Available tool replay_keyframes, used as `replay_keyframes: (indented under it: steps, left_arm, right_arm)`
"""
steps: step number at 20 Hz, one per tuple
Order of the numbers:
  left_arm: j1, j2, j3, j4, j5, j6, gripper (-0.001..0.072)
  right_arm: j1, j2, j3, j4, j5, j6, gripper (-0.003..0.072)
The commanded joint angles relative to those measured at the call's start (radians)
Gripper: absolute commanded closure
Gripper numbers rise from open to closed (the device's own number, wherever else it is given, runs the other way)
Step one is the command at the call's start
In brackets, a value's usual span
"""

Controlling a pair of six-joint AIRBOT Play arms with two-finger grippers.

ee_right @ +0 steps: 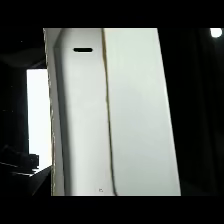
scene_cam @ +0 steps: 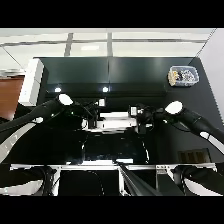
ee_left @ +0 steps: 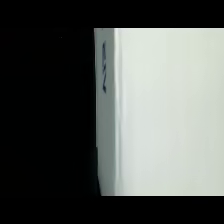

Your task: Fold the box and place the chain.

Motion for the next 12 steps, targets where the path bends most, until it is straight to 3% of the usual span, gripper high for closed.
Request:
replay_keyframes:
  steps: [1,12]
  left_arm:
    - [0.0,0.0,0.0,0.025,-0.018,-0.002,0.0683]
    - [0.001,-0.002,0.0,0.026,-0.017,-0.002,0.0683]
  right_arm:
    - [0.02,-0.041,0.001,-0.006,0.01,-0.022,-0.0028]
    - [-0.02,-0.05,-0.023,-0.036,0.006,-0.022,-0.0028]
